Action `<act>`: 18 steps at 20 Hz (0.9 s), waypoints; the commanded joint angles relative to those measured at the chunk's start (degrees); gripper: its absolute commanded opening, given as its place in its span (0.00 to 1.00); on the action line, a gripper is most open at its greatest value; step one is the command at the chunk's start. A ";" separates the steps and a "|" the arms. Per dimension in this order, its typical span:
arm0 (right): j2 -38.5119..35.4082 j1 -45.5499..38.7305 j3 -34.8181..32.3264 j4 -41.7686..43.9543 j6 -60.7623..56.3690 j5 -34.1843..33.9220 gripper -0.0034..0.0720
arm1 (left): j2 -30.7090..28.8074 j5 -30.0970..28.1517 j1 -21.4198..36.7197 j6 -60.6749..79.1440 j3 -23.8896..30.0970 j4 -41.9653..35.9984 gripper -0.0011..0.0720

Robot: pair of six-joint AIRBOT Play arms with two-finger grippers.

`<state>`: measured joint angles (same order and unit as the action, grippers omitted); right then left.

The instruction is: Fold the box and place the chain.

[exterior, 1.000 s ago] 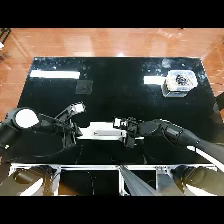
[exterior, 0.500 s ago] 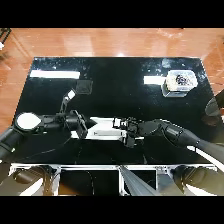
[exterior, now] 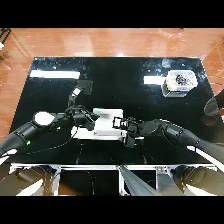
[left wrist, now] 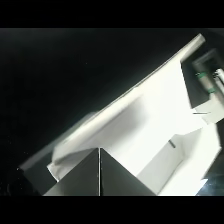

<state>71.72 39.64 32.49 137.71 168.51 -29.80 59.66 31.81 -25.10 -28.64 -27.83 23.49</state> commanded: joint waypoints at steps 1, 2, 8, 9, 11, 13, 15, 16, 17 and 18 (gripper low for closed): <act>0.00 0.07 0.04 0.02 0.00 0.00 0.29 | 2.56 -1.11 -0.68 0.15 0.02 -0.17 0.05; 0.00 0.04 0.04 0.02 0.00 0.00 0.29 | 2.80 -1.11 -0.66 0.15 0.02 -0.13 0.05; 0.00 0.07 0.04 0.02 0.00 0.00 0.29 | 4.98 4.52 -0.61 0.20 -0.63 8.33 0.05; 0.00 0.07 0.04 0.02 -0.02 0.00 0.29 | 4.63 6.58 -0.59 -0.09 -1.49 13.42 0.04; 0.00 0.07 0.04 0.02 -0.02 0.00 0.29 | 2.91 9.81 0.15 -0.35 -3.32 16.92 0.04; 0.00 0.07 0.04 0.02 -0.02 0.00 0.29 | -0.57 10.80 1.79 -0.33 -4.74 17.99 0.04; -0.02 0.07 0.04 0.02 -0.02 0.00 0.29 | -5.05 10.97 4.09 -0.35 -5.07 18.93 0.05; 0.00 0.07 0.04 0.02 -0.02 0.00 0.29 | -7.34 12.09 5.51 -0.33 -5.07 19.98 0.05; 0.00 0.07 0.04 0.02 -0.02 0.00 0.29 | -9.29 14.08 6.97 -0.33 -5.07 21.35 0.05; -0.02 0.07 0.04 0.02 0.00 0.00 0.29 | -10.97 17.20 8.61 -0.33 -5.07 23.15 0.05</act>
